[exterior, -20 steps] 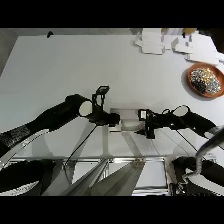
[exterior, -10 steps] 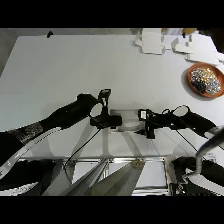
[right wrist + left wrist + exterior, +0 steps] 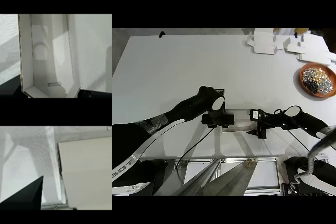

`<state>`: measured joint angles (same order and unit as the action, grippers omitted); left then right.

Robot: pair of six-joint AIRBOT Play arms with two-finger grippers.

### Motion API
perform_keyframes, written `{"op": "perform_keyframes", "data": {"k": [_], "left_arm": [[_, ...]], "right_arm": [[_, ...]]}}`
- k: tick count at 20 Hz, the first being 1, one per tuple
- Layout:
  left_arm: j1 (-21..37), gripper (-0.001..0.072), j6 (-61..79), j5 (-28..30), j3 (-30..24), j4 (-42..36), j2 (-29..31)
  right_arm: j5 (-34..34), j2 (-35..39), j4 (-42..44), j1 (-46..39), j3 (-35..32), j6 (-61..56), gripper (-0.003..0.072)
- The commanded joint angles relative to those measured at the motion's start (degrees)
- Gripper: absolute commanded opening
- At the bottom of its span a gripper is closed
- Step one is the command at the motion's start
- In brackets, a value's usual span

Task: Fold the box and place the chain.

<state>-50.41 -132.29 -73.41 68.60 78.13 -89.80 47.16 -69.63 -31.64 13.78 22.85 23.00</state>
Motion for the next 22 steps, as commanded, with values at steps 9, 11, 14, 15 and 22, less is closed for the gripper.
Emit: {"op": "perform_keyframes", "data": {"k": [9, 11, 14, 15, 22], "left_arm": [[-3.9, 0.0272, -3.2, 6.1, -1.4, 3.8, -1.2], [-3.9, 0.0272, -3.2, 8.8, -4.2, 3.8, 0.5], [-3.9, 0.0271, -3.2, 10.0, -5.0, 4.3, 0.7], [-3.9, 0.0271, -3.2, 10.7, -5.0, 3.8, 0.6], [-4.0, 0.0007, -4.5, 9.9, -5.0, 3.1, -0.7]], "right_arm": [[0.0, 0.1, 0.0, 0.0, 0.0, 0.0, 0.0337], [0.0, 0.1, 0.0, 0.0, 0.0, 0.0, 0.0337], [0.0, 0.1, 0.0, 0.0, 0.0, 0.0, 0.0337], [0.0, 0.1, 0.0, 0.0, 0.0, 0.0, 0.0337], [0.0, 0.1, 0.0, 0.0, 0.0, 0.0, 0.0337]]}}
